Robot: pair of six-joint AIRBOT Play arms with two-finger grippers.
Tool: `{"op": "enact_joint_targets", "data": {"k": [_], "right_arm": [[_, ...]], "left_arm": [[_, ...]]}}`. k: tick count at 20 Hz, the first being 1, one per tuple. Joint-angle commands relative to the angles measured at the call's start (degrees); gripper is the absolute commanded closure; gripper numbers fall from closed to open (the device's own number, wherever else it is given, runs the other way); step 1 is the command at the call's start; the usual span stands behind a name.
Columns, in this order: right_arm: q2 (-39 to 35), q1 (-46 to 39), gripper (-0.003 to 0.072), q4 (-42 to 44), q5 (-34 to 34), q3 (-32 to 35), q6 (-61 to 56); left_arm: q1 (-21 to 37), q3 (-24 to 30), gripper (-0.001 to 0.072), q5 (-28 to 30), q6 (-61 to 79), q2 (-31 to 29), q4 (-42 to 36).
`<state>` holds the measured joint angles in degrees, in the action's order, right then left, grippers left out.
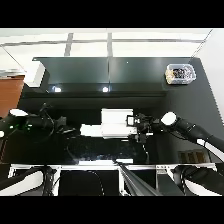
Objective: Fold the box and place the chain.
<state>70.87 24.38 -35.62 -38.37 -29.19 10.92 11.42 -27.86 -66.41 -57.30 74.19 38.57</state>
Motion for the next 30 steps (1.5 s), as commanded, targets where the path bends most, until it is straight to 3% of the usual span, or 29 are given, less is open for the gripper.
{"op": "enact_joint_targets", "data": {"k": [1,5,9,10,11,12,17,23,28,30], "right_arm": [[0.04,0.04,0.0494,0.02,-0.02,-0.02,-0.02],[0.04,0.02,0.0495,0.02,-0.02,-0.02,-0.02],[0.04,0.02,0.0494,0.02,-0.02,-0.02,-0.02],[0.04,0.04,0.0495,0.02,-0.02,-0.02,0.0],[0.02,0.02,0.0495,0.02,-0.02,-0.02,-0.02],[0.04,0.04,0.0494,0.02,-0.02,-0.02,-0.02],[0.04,0.02,0.0495,0.02,-0.02,-0.02,-0.02],[0.04,0.02,0.0495,0.02,-0.02,-0.02,-0.02],[0.02,0.02,0.0495,0.02,-0.02,-0.02,-0.02],[0.04,0.02,0.0494,0.02,-0.02,-0.02,-0.02]], "left_arm": [[-7.08,0.46,0.0687,0.35,1.11,5.77,-7.5],[-18.27,-1.14,0.0687,1.97,3.28,6.38,-11.04],[-19.69,-2.99,0.0669,1.29,3.32,5.27,-12.09],[-19.69,-3.48,0.0504,0.5,3.28,5.09,-12.09],[-19.71,-4.07,0.0276,-1.09,3.3,5.09,-12.15],[-19.74,-4.68,0.014,-2.78,3.3,5.09,-12.28],[-20.59,-6.67,0.0139,-5.84,2.91,5.09,-15.41],[-28.02,-12.46,0.015,-0.33,-4.68,5.09,-13.77],[-37.22,-19.45,0.0171,5.18,-23.34,5.09,1.44],[-39.52,-21.64,0.0226,5.22,-28.79,5.09,6.21]]}}
